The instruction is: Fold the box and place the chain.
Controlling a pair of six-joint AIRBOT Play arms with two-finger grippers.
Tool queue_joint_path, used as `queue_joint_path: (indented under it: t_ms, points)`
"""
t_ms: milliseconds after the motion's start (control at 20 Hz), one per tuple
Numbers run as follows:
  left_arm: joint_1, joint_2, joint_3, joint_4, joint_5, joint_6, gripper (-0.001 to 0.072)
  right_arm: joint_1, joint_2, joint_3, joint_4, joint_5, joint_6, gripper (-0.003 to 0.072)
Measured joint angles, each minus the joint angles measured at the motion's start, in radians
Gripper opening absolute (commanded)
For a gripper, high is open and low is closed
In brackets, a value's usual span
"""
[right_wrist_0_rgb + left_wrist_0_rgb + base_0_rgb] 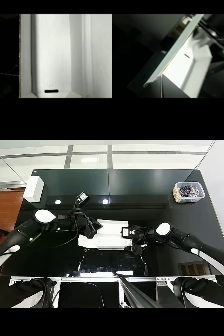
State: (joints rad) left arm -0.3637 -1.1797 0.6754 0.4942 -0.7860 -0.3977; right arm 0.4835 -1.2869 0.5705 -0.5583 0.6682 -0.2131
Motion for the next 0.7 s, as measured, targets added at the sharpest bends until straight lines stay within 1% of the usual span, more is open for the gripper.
queue_joint_path:
  t_ms: [150,300,400,550,700]
  points:
    - [0.004,-0.071,0.002,0.034,0.013,-0.003,0.0026,0.000,0.000,0.000,0.000,0.000,0.000,0.0423]
    - [0.005,-0.141,0.005,0.050,-0.024,-0.013,0.0025,0.000,0.000,0.000,0.000,0.000,0.000,0.0423]
    - [0.008,-0.162,0.018,0.064,-0.036,-0.016,0.0025,0.000,0.000,0.000,-0.001,0.000,-0.002,0.0423]
    - [0.019,-0.136,0.071,0.113,-0.057,-0.017,0.0025,0.000,0.000,0.000,-0.001,0.000,-0.001,0.0423]
    - [0.053,-0.050,0.114,0.161,-0.097,-0.017,0.0026,0.000,0.000,0.000,0.000,0.000,0.000,0.0423]
